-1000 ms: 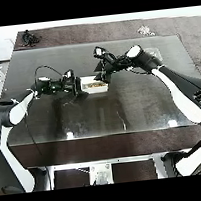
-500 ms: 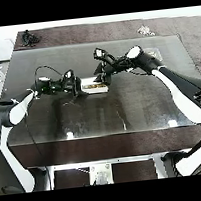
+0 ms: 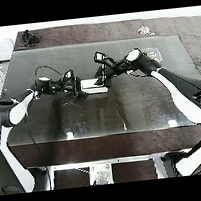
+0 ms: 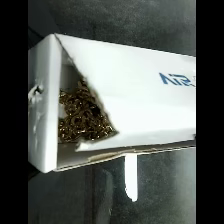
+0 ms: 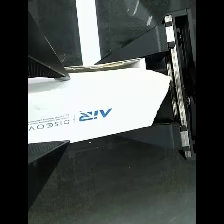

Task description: Fold the box and place the chain.

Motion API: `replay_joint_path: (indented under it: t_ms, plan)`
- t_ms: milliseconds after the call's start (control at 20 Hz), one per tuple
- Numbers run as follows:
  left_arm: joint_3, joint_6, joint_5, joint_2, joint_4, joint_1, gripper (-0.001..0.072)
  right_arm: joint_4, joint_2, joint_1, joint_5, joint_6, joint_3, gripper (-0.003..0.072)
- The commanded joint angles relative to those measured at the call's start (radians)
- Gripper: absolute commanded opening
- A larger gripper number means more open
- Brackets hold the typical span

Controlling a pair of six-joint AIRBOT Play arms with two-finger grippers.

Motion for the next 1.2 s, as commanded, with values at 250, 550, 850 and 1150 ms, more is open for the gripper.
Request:
replay_joint_path:
  t_ms: [250,550,850,1150]
  plan:
    - [0.0,0.0,0.002,0.0,0.0,0.0,0.0462,0.0,0.0,0.009,-0.004,-0.001,-0.003,0.0431]
    - [0.0,0.0,0.002,0.0,0.0,0.0,0.0462,0.001,0.0,0.013,0.002,-0.002,-0.003,0.0401]
    - [0.0,0.0,0.001,0.0,0.0,0.0,0.0462,0.0,0.001,0.012,0.003,-0.002,-0.003,0.0307]
    - [0.0,0.0,0.001,0.0,0.0,0.0,0.0462,0.0,0.001,0.012,0.029,-0.001,-0.01,0.0307]
